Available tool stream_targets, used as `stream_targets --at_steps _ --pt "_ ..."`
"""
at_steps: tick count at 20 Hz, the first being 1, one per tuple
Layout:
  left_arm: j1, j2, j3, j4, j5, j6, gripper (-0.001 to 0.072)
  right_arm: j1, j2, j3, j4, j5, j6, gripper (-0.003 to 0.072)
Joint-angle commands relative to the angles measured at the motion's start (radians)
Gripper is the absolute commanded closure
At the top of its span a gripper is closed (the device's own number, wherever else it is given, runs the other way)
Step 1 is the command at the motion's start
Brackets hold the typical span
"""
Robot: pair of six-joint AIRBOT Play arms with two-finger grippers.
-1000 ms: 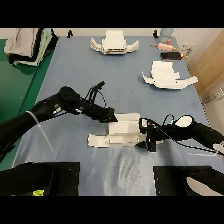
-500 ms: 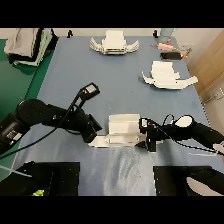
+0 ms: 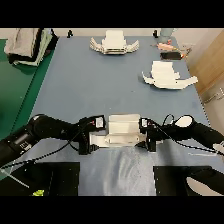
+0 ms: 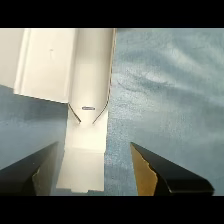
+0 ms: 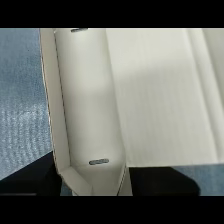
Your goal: Fold the box.
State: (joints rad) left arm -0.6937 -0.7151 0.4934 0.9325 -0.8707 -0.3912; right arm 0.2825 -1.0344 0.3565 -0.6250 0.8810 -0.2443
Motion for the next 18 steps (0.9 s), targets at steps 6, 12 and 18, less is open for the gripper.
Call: stream_targets --at_steps 6,12,18 --pt "0.004 -0.239 -0.054 -0.293 0.209 0.321 0.0165 0.000 0.001 0.001 0.000 0.000 0.000 0.0194" --pt "0.001 -0.291 -0.053 -0.338 0.236 0.370 0.0486 0.000 0.001 0.001 0.001 0.000 0.000 0.0193" --pt "-0.008 -0.295 -0.052 -0.449 0.285 0.417 0.0486 0.000 0.001 0.001 0.000 0.000 0.000 0.0193"
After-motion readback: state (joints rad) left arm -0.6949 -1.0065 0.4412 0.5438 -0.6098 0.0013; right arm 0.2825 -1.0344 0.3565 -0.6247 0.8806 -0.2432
